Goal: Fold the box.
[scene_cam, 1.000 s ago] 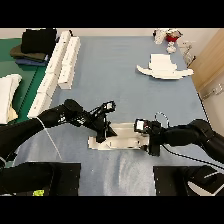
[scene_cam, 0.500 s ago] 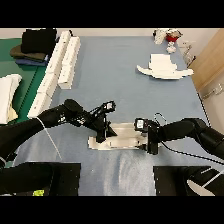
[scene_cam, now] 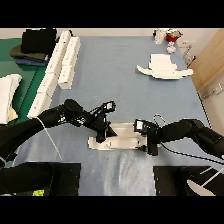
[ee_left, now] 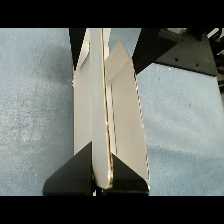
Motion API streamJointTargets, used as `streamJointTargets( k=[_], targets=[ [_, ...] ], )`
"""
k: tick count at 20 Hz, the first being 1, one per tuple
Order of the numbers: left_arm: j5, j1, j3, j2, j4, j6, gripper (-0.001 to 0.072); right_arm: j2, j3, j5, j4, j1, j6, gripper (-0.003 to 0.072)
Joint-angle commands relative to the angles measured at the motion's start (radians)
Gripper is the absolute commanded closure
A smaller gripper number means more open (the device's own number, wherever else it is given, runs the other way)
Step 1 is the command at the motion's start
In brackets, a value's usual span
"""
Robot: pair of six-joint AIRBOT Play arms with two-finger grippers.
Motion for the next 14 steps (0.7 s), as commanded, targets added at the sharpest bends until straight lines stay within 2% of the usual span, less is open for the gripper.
streamJointTargets(
  k=[1, 6, 8, 14],
  targets=[
    [0.000, 0.000, 0.000, 0.000, 0.000, 0.000, 0.0695, -0.005, -0.037, 0.047, 0.015, 0.000, -0.036, -0.0022],
    [0.000, 0.000, 0.000, 0.000, 0.000, 0.000, 0.0695, -0.031, -0.044, 0.071, 0.019, 0.000, -0.082, -0.0020],
    [0.000, 0.000, 0.000, 0.000, 0.000, 0.000, 0.0696, -0.046, -0.044, 0.085, 0.021, 0.000, -0.107, 0.0039],
    [0.000, 0.000, 0.000, 0.000, 0.000, 0.000, 0.0695, -0.048, -0.044, 0.085, 0.033, 0.003, -0.121, 0.0039]
  ],
)
